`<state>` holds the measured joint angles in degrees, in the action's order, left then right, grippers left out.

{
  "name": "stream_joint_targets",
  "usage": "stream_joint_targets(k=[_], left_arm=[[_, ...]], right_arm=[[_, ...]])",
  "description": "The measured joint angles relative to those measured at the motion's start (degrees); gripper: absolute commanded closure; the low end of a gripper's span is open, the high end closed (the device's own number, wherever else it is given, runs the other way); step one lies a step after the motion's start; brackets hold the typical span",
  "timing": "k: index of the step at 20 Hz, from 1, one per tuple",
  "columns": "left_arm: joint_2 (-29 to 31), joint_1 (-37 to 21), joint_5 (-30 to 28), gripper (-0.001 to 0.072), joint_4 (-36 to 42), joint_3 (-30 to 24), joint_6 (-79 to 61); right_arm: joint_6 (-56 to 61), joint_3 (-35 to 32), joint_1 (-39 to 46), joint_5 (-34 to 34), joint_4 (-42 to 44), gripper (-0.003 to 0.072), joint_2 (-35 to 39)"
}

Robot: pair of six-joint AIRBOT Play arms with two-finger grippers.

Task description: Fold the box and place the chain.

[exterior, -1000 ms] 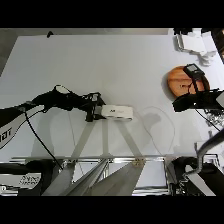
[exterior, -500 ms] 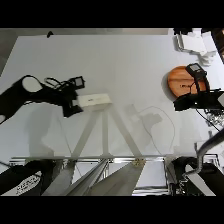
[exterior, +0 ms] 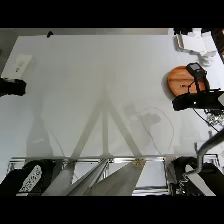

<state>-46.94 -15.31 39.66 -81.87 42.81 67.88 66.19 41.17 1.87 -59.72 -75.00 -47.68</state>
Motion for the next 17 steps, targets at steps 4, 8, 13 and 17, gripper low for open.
stream_joint_targets(k=[4, 8, 13, 17], left_arm=[[-0.04, -1.92, -11.15, 0.0701, 10.01, -11.37, -2.95], [-5.01, -1.05, -17.03, 0.0671, 13.29, -19.96, -9.03], [-11.34, -0.76, -21.57, 0.0042, 14.58, -22.88, -12.85], [-11.34, -0.70, -23.26, 0.0011, 14.82, -23.43, -13.73]], right_arm=[[0.00, 0.00, 0.00, 0.09, 0.15, 0.0677, 0.00], [0.00, 0.00, 0.00, 0.35, 0.20, 0.0677, 0.00], [0.00, 0.00, 0.00, 0.48, 0.22, 0.0677, 0.00], [0.00, 0.00, 0.00, 0.57, 0.22, 0.0677, 0.00]])
